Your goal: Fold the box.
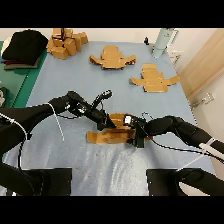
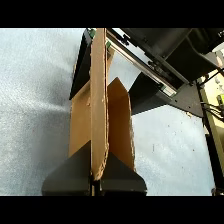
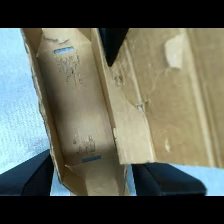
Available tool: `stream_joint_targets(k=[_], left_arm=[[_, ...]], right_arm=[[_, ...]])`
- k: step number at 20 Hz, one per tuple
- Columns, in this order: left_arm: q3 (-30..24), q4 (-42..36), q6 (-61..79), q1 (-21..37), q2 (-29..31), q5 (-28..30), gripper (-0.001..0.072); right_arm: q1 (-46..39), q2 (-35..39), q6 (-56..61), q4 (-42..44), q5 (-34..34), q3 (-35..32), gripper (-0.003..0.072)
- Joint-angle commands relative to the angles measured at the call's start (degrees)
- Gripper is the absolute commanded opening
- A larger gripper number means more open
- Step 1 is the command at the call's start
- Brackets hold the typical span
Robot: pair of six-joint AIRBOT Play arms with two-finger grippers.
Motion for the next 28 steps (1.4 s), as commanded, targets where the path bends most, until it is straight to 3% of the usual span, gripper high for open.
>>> stream_joint_targets(k=[1, 15, 16, 17, 18, 28], left_arm=[[0.02, 0.00, 0.00, 0.02, -0.02, 0.02, 0.0014], [0.02, 0.00, 0.00, 0.04, -0.02, 0.02, 0.0014], [0.02, 0.00, 0.00, 0.02, -0.02, 0.02, 0.0014], [0.02, 0.00, 0.00, 0.02, -0.02, 0.00, 0.0014], [0.02, 0.00, 0.00, 0.04, -0.02, 0.02, 0.0014], [0.02, 0.00, 0.00, 0.02, -0.02, 0.02, 0.0014]], right_arm=[[0.02, -0.24, -0.15, 0.15, -0.50, 0.07, 0.0720], [1.07, -1.79, -0.31, -1.73, -0.26, 0.00, 0.0720], [1.07, -1.81, -0.31, -2.34, -0.28, 0.00, 0.0678], [1.07, -1.81, -0.31, -2.62, -0.28, 0.00, 0.0574], [1.07, -1.81, -0.31, -2.60, -0.11, 0.00, 0.0558], [1.07, -1.79, -0.50, -2.60, 0.00, 0.02, 0.0559]])
